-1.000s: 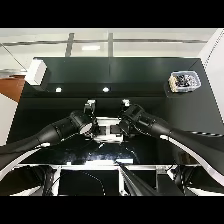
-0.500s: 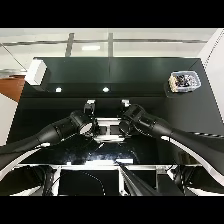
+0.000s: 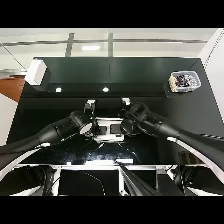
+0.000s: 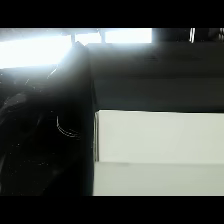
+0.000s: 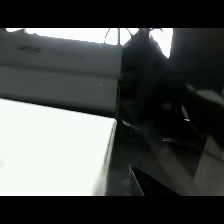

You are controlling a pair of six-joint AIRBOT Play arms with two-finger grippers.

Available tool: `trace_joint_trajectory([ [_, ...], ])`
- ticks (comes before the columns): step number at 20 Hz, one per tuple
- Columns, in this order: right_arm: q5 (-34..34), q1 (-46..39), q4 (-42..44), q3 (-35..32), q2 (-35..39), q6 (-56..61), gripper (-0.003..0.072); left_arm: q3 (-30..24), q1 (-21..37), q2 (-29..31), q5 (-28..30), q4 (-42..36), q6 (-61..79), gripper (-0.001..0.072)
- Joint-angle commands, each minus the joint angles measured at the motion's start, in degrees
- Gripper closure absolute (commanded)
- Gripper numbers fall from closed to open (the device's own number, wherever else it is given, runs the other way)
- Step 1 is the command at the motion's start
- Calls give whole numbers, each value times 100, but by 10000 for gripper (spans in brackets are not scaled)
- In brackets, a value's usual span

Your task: Fold the box and place the chain.

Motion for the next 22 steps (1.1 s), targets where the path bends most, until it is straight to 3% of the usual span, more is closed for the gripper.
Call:
trace_joint_trajectory([
  [1,-461,-192,-24,7,673,-627,292,-2,-2,-4,0,4,-2,679],
  [6,-1613,-866,-455,7,2201,-1436,291,-2,-2,-4,0,4,-2,679],
  [10,-2173,-1871,-2374,2,2844,-1703,292,-2,-2,-4,2,4,-2,679],
  [13,-1226,-3071,-3112,-175,2813,-1980,291,-2,-2,-4,4,7,-4,679],
  [14,-745,-3554,-3106,-254,2736,-1980,175,-2,-2,-4,4,7,-4,679],
  [15,-328,-4009,-3062,-289,2577,-2065,-26,-2,-2,-4,4,4,-4,679],
  [19,1349,-5158,-2341,20,1399,-2586,-22,-2,0,-4,28,7,-4,679],
  [22,1246,-5628,-1919,1187,-96,-2575,-19,-2,0,-4,24,7,-2,679],
])
